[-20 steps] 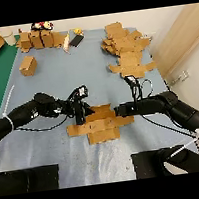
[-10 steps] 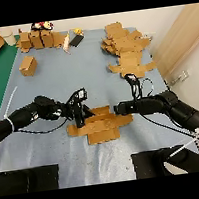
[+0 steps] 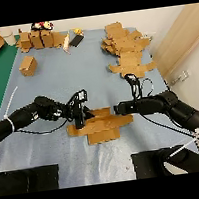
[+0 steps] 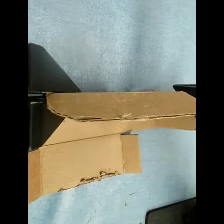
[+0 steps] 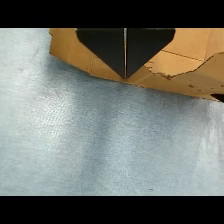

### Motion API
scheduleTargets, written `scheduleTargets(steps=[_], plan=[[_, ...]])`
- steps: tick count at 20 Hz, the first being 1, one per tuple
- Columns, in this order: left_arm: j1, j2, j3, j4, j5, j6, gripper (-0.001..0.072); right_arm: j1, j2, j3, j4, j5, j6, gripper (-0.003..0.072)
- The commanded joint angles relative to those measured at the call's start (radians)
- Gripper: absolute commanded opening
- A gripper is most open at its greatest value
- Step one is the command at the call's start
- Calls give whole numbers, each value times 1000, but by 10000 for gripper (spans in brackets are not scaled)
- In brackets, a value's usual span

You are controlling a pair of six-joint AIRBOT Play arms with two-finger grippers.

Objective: Fold the box.

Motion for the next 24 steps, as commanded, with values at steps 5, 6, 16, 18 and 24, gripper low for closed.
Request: scheduleTargets(steps=[5, 6, 16, 18, 24], plan=[[2, 11, 14, 48, -14, 7, 13, 1, 0, 1, -12, 2, 0, 17], [2, 12, 18, 47, -14, 6, 13, 1, 0, 1, -15, 2, 0, 18], [1, 12, 22, 47, -20, -7, 14, 1, 0, 1, -20, -15, -2, 2], [1, 12, 22, 47, -20, -7, 14, 1, 0, 1, -43, -65, 10, 2], [1, 12, 22, 47, -20, -7, 14, 101, 2, -1, -51, -385, -94, 1]])
